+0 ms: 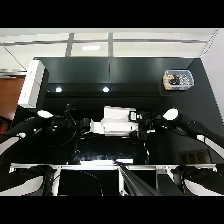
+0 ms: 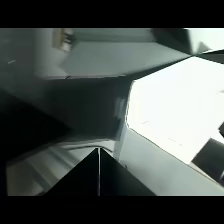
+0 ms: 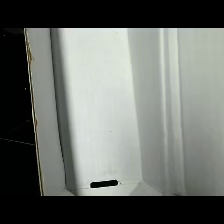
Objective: Fold the box and place the chain.
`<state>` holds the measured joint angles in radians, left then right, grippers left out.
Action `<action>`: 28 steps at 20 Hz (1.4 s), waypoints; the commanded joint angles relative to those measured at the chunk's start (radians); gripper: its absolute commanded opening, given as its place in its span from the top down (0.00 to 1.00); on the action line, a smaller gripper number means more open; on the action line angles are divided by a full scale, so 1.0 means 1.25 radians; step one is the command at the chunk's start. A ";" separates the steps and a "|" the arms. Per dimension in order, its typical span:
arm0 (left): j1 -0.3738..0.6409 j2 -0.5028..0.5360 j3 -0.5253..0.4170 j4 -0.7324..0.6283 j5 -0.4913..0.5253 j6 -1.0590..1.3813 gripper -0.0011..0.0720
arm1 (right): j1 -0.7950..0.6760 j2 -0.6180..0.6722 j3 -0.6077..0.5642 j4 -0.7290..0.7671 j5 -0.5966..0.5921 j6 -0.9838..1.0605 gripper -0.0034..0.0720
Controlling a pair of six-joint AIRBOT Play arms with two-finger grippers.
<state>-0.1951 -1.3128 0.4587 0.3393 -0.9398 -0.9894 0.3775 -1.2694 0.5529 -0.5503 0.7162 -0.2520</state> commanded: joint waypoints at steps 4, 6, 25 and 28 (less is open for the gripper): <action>0.011 0.020 0.048 -0.002 -0.067 0.063 0.22 | 0.001 -0.001 0.000 -0.001 0.001 -0.002 0.32; 0.011 0.019 0.091 0.037 -0.102 0.062 0.19 | 0.001 -0.001 0.000 -0.001 0.001 -0.002 0.32; -0.362 -0.029 0.318 0.619 0.132 -0.640 0.19 | 0.001 -0.001 0.000 -0.001 0.001 -0.002 0.32; -0.395 -0.044 0.348 0.687 0.107 -0.712 0.19 | 0.001 -0.001 0.000 0.000 0.001 -0.001 0.32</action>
